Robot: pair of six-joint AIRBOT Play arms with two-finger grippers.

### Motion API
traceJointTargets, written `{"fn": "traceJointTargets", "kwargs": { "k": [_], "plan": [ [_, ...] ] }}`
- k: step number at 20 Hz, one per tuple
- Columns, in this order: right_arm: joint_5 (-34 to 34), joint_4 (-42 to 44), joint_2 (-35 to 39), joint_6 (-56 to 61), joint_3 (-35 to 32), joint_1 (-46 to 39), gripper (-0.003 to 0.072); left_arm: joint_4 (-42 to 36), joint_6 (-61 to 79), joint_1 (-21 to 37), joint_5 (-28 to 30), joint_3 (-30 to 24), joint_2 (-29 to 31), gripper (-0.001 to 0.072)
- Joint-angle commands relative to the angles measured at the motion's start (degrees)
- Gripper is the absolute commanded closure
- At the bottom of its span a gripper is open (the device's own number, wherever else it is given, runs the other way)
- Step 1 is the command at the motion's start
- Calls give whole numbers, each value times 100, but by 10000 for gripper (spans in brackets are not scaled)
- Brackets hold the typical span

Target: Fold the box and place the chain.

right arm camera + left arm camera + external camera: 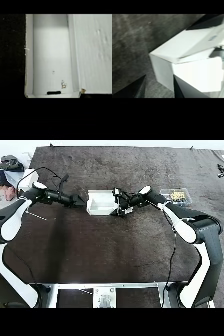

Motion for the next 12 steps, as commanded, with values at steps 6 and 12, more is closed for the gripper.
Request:
{"fn": "traceJointTargets", "kwargs": {
  "k": [6,12],
  "plan": [
    [2,2,0,0,4,2,303,74,-55,-157,-164,107,149,345],
    [0,2,0,0,4,2,303,157,-103,-358,-157,107,190,345]
  ]
}}
